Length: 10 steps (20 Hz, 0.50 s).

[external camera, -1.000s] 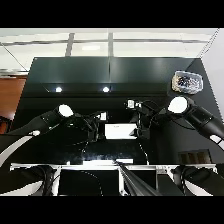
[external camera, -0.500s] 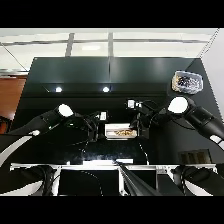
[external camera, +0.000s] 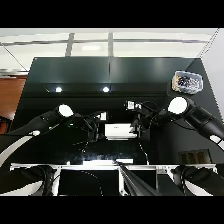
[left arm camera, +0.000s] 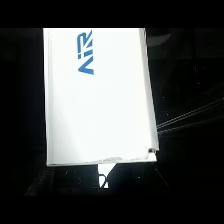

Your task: Fold the box and place the chain.

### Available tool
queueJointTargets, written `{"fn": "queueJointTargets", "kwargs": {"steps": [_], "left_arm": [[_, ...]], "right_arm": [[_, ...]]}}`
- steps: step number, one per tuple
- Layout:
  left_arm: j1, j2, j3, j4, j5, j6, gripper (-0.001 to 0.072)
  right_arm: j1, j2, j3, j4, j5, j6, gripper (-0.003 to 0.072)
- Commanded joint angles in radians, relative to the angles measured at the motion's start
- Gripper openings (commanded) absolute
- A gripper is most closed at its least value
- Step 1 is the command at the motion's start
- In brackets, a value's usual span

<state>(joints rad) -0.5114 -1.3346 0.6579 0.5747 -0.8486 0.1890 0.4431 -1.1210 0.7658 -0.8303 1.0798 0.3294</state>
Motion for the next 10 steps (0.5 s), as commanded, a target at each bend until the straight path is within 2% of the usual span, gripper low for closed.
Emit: {"fn": "queueJointTargets", "kwargs": {"steps": [1,10], "left_arm": [[0.000,0.000,0.001,0.001,0.000,0.002,0.0337],[0.000,0.000,0.001,0.001,0.000,0.002,0.0336]], "right_arm": [[0.000,0.001,0.000,0.002,-0.008,0.000,0.0194],[0.000,0.001,0.000,0.001,-0.007,0.000,0.0190]]}}
